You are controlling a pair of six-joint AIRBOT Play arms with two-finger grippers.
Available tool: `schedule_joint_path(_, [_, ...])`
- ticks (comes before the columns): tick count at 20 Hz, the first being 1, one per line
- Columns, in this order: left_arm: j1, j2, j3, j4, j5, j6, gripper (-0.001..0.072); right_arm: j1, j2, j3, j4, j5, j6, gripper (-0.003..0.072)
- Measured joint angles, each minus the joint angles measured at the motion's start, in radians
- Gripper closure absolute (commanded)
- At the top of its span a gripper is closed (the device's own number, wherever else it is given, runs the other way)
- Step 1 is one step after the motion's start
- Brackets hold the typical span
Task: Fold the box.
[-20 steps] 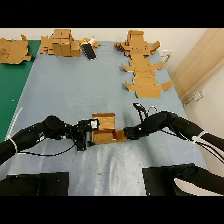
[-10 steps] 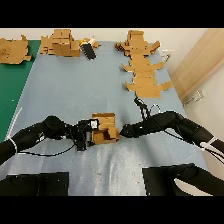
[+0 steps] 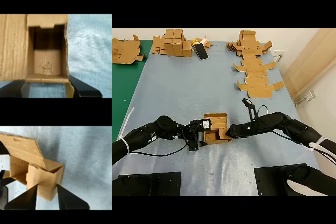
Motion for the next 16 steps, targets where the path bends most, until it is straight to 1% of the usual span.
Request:
schedule_joint_path(2, [0.0, 0.0, 0.0, 0.0, 0.0, 0.0, 0.0279, 0.045, -0.048, 0.039, -0.054, 0.021, 0.041, 0.0318])
schedule_joint_path(5, [0.0, 0.0, 0.0, 0.0, 0.0, 0.0, 0.0279, 0.12, -0.117, 0.125, -0.227, 0.002, 0.177, 0.0318])
schedule_joint_path(7, [0.0, 0.0, 0.0, 0.0, 0.0, 0.0, 0.0279, 0.171, -0.152, 0.187, -0.373, -0.049, 0.299, 0.0318])
schedule_joint_path(9, [0.0, 0.0, 0.0, 0.0, 0.0, 0.0, 0.0279, 0.217, -0.18, 0.249, -0.518, -0.127, 0.409, 0.0318])
schedule_joint_path(11, [0.0, 0.0, 0.0, 0.0, 0.0, 0.0, 0.0279, 0.254, -0.203, 0.304, -0.618, -0.196, 0.491, 0.0318])
schedule_joint_path(14, [0.0, 0.0, 0.0, 0.0, 0.0, 0.0, 0.0279, 0.296, -0.229, 0.365, -0.706, -0.267, 0.576, 0.0318])
schedule_joint_path(16, [0.0, 0.0, 0.0, 0.0, 0.0, 0.0, 0.0279, 0.313, -0.248, 0.385, -0.731, -0.291, 0.62, 0.0318])
